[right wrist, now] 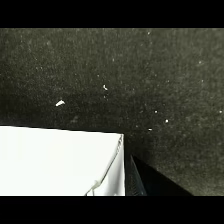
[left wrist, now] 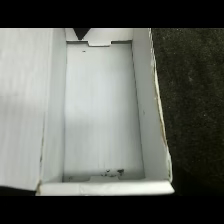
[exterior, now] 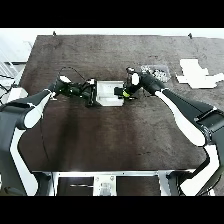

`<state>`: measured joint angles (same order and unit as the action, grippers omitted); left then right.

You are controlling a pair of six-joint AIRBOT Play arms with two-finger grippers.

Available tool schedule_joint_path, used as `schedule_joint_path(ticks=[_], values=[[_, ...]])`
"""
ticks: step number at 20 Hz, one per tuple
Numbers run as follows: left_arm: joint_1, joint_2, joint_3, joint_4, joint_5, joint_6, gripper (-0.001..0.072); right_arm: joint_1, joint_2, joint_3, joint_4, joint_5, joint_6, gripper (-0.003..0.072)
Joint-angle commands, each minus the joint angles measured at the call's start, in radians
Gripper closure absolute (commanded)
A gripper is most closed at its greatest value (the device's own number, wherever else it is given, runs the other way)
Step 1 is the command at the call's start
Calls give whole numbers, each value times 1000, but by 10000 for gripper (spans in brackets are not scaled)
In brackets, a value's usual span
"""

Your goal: Fold the box and place the chain.

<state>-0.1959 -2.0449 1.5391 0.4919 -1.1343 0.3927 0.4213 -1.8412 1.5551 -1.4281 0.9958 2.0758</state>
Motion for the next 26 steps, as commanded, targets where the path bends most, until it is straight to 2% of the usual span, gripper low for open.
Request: schedule_joint_path(ticks=[1, 5, 8, 13, 20, 21, 22, 26], values=[[1, 1, 0, 1, 0, 0, 348, 12, -1, 15, -40, -2, 38, 372], [1, 1, 0, 1, 0, 0, 347, 20, -1, 16, -56, 27, 38, 372], [0, 1, 0, 0, 0, 0, 347, 19, -1, 43, -96, 103, 38, 373], [1, 1, 0, 0, 0, 0, 347, 20, -4, 83, -103, 128, 37, 390], [1, 1, 0, 0, -1, 0, 347, 43, -79, 173, -133, 202, 33, 416], [1, 1, 0, 0, -1, 0, 347, 51, -91, 195, -154, 215, 33, 460], [1, 1, 0, 0, -2, 0, 348, 55, -104, 211, -158, 232, 27, 629], [1, 1, 0, 0, -2, 0, 347, 64, -134, 225, -147, 285, 27, 650]])
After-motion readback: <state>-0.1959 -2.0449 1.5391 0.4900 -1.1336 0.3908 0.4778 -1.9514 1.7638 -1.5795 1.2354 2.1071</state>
